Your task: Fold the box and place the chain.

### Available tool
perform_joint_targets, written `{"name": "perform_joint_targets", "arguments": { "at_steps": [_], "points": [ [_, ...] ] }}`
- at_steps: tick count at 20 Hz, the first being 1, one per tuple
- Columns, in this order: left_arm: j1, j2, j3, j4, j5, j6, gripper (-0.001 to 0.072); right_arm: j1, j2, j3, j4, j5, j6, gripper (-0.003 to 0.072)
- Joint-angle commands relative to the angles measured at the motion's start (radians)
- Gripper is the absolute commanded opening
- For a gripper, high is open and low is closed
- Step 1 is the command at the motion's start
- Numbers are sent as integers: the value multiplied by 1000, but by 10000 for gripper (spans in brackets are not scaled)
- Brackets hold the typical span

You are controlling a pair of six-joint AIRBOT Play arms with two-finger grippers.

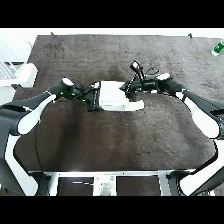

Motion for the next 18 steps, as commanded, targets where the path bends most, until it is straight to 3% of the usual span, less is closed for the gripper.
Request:
{"name": "perform_joint_targets", "arguments": {
  "at_steps": [1, 5, 10, 11, 12, 13, 16, 18],
  "points": [
    [1, 0, 0, 1, 2, -1, 527, 3, -4, 0, -18, -2, 3, 12],
    [0, 0, 0, 1, 2, -1, 527, 2, 22, 1, -17, 2, 3, 11],
    [1, 0, 0, 0, 2, -1, 527, 2, 174, -1, -61, 45, -3, 12],
    [1, 0, 0, 0, 2, -1, 527, 2, 210, -9, -97, 52, -3, 77],
    [1, 0, 0, 0, 2, -1, 527, 1, 241, -25, -135, 52, -3, 409],
    [1, 0, 0, 0, 2, -1, 527, -4, 270, -43, -193, 56, 3, 619],
    [1, 0, 0, 0, 2, -1, 527, -31, 313, -97, -360, 149, 7, 625],
    [1, 0, 0, 0, 2, -1, 527, -42, 312, -141, -419, 185, 2, 689]
  ]
}}
